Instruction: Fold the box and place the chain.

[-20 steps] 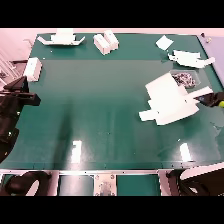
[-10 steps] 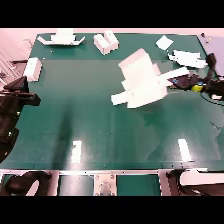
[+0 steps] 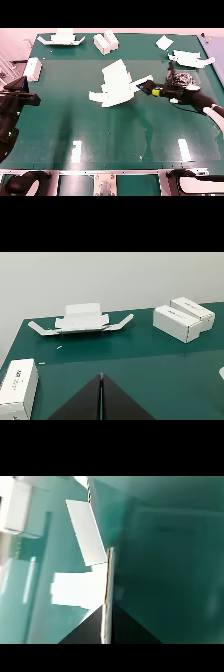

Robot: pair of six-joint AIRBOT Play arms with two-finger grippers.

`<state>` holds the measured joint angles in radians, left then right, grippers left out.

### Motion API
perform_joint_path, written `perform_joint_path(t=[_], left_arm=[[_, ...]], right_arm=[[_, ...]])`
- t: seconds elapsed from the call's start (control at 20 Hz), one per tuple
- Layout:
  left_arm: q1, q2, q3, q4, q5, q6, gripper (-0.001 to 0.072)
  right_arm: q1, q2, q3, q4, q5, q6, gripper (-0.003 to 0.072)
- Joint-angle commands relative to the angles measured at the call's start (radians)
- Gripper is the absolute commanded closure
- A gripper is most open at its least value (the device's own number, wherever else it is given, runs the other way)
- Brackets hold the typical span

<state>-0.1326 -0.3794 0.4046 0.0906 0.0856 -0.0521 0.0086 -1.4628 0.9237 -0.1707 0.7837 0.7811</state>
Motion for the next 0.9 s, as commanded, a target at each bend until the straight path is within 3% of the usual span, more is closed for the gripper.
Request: perform_joint_path(t=[0.0, 0.45, 0.5, 0.55, 0.6, 0.85], left_arm=[[0.0, 0.0, 0.0, 0.0, -0.001, 0.0, 0.0688], [0.0, 0.0, 0.0, 0.012, -0.081, 0.002, 0.0686], [0.0, 0.0, 0.0, 0.012, -0.093, 0.002, 0.057], [0.0, 0.0, 0.0, 0.011, -0.103, 0.001, 0.0285], [0.0, 0.0, -0.001, 0.011, -0.106, 0.0, 0.018], [0.0, -0.01, -0.001, 0.011, -0.18, 0.0, 0.0182]], right_arm=[[0.098, -0.066, -0.016, 0.003, -0.217, 0.013, 0.0678], [0.104, -0.109, -0.016, 0.014, -0.293, -0.087, 0.0677], [0.105, -0.108, -0.016, 0.015, -0.305, -0.086, 0.0678], [0.11, -0.108, -0.016, 0.019, -0.314, -0.087, 0.0677], [0.116, -0.108, -0.016, 0.021, -0.316, -0.101, 0.0677], [0.133, -0.109, -0.01, 0.111, -0.316, -0.2, 0.0677]])
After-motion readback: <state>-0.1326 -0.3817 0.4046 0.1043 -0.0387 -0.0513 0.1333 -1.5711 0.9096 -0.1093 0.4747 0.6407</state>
